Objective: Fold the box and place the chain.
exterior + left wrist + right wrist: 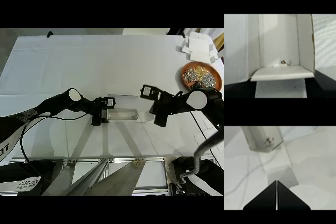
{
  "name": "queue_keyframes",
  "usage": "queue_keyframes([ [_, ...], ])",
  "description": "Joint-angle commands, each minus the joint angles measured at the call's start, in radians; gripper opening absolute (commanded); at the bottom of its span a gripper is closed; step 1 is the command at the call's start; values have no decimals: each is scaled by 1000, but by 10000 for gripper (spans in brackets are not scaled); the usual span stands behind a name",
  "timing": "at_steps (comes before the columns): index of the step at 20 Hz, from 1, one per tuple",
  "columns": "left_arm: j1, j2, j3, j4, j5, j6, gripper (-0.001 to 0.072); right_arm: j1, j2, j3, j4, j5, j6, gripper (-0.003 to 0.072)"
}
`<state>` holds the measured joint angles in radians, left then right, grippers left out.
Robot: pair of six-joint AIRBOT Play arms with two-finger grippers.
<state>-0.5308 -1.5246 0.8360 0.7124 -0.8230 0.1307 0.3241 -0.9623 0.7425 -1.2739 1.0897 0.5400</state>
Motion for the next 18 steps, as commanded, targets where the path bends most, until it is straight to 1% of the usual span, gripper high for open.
queue_keyframes([
  [1,-1,0,0,0,0,0,9,0,2,-27,-65,72,-196,14],
  [2,-1,0,0,0,0,0,9,0,2,-55,-64,67,-269,19],
  [3,-1,0,0,0,0,0,9,0,2,-88,-62,47,-341,64],
  [5,-1,0,0,0,0,0,9,0,2,-156,-37,-48,-420,203],
  [7,-1,0,0,0,0,0,9,0,2,-191,34,-150,-421,193],
  [8,-1,0,0,0,0,0,9,0,2,-192,84,-191,-421,170],
  [10,-1,0,0,0,0,0,9,0,2,-192,172,-254,-422,171],
  [13,-1,0,0,0,0,0,9,0,-16,-192,251,-271,-468,171],
  [15,-1,0,0,0,0,0,9,0,-63,-192,290,-285,-527,171],
  [18,-1,0,0,0,0,0,9,0,-112,-192,314,-323,-549,170],
])
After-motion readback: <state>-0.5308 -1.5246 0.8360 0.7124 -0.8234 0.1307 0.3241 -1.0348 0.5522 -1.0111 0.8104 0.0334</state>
